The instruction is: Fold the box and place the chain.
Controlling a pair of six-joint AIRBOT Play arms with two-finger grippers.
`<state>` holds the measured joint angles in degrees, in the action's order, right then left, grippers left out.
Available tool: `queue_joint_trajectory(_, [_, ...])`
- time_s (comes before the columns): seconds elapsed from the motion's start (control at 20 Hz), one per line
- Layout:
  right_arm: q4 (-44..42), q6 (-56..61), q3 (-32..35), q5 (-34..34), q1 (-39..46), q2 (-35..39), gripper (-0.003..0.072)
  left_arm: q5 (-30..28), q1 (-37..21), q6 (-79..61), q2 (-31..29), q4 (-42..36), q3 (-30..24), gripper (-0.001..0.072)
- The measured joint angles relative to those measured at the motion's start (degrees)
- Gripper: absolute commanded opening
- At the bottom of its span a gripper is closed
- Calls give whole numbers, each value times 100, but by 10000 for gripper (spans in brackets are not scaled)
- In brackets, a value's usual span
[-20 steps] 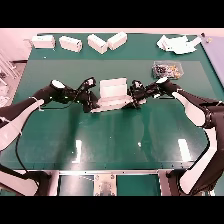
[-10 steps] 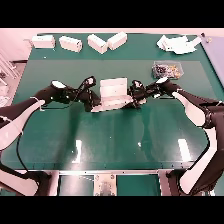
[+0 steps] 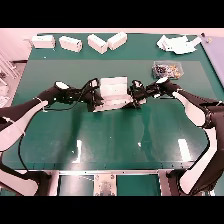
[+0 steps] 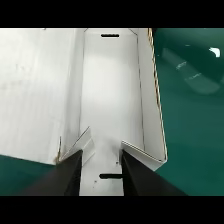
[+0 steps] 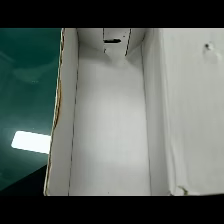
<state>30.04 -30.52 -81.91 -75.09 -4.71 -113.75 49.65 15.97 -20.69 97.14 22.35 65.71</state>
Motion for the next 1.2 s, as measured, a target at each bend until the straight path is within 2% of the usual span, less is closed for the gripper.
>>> queue_joint_trajectory(0.3, [-2, -2, 0, 4, 0, 0, 579, -232, 24, -890, 245, -221, 33, 318])
queue_joint_trajectory(0.65, [-9, -4, 0, 11, 0, 0, 579, -286, 28, -1228, 566, -634, 199, 320])
queue_joint_trajectory(0.7, [-9, -4, -2, 11, 0, 0, 579, -310, 28, -1274, 577, -660, 205, 378])
queue_joint_trajectory(1.1, [-11, -7, -2, 31, 0, 0, 579, -369, 11, -1545, 870, -745, 605, 378])
queue_joint_trajectory(1.2, [-4, -7, -2, 22, 0, 0, 579, -350, 0, -1563, 918, -754, 667, 435])
